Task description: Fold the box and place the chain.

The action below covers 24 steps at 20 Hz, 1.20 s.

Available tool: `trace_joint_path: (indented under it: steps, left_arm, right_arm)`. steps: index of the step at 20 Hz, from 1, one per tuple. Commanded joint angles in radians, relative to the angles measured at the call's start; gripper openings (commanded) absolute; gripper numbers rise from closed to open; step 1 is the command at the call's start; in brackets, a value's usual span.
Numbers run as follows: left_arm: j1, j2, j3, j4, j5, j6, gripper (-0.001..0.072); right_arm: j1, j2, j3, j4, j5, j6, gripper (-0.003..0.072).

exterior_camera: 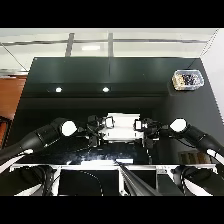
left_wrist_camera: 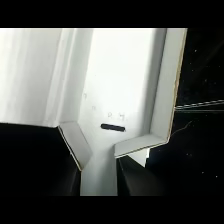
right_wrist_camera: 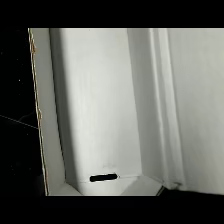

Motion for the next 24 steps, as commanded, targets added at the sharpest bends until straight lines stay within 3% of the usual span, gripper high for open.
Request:
trace_joint_path:
  steps: [1, 2, 5, 6, 10, 14, 19, 20, 22, 24]
  left_arm:
    - [-0.009, -0.001, 0.000, -0.087, 0.016, 0.084, 0.0256]
    - [-0.007, -0.001, 0.000, -0.118, 0.016, 0.095, 0.0218]
    - [-0.008, -0.001, 0.000, -0.164, 0.015, 0.095, 0.0207]
    - [-0.008, -0.002, 0.000, -0.185, 0.015, 0.095, 0.0159]
    - [-0.008, -0.021, 0.000, -0.267, 0.048, 0.100, 0.0159]
    - [-0.008, -0.069, 0.000, -0.400, 0.050, 0.259, 0.0161]
    - [-0.008, -0.077, 0.000, -0.401, 0.046, 0.282, 0.0164]
    - [-0.008, -0.077, 0.000, -0.401, 0.044, 0.282, 0.0174]
    - [-0.008, -0.077, 0.000, -0.400, 0.035, 0.282, 0.0338]
    - [-0.008, -0.077, 0.000, -0.393, 0.032, 0.282, 0.0359]
  right_arm:
    - [0.001, 0.000, 0.000, 0.000, 0.000, 0.000, 0.0478]
    - [0.001, 0.000, 0.000, 0.000, 0.000, 0.000, 0.0478]
    - [0.001, 0.000, 0.000, 0.000, 0.000, 0.000, 0.0478]
    - [0.001, 0.000, 0.000, 0.000, 0.000, 0.000, 0.0478]
    - [0.001, 0.000, 0.000, 0.000, 0.000, 0.000, 0.0478]
    - [0.001, 0.000, 0.000, 0.000, 0.000, 0.000, 0.0478]
    - [0.001, 0.000, 0.000, 0.000, 0.000, 0.000, 0.0478]
    - [0.001, 0.000, 0.000, 0.000, 0.000, 0.000, 0.0478]
    - [0.001, 0.000, 0.000, 0.000, 0.000, 0.000, 0.0478]
    - [0.001, 0.000, 0.000, 0.000, 0.000, 0.000, 0.0478]
